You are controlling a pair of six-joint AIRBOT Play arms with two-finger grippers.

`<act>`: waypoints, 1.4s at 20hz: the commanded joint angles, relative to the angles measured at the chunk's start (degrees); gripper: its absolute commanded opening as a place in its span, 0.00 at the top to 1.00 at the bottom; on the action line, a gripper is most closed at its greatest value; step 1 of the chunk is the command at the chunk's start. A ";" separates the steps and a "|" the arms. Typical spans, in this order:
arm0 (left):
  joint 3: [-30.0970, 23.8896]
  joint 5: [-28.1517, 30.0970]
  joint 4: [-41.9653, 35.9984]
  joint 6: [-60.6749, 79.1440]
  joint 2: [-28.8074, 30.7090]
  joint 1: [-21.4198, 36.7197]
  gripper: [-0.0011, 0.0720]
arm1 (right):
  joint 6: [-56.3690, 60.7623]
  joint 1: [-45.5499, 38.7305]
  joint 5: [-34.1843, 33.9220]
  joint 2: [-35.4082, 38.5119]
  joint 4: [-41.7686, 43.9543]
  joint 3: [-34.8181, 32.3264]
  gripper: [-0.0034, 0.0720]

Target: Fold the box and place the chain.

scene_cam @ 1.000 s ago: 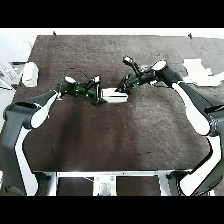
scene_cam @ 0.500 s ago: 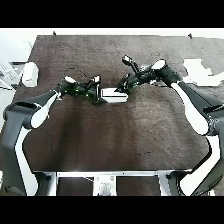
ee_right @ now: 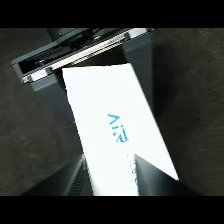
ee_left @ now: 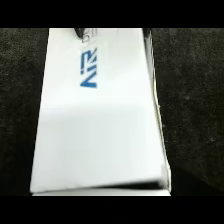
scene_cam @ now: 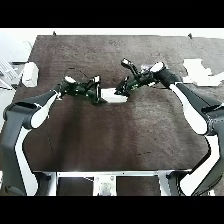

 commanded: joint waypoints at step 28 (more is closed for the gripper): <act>0.00 0.39 -0.17 -0.28 0.00 0.00 0.42 | 0.70 0.66 -0.24 -1.75 2.12 -4.81 0.94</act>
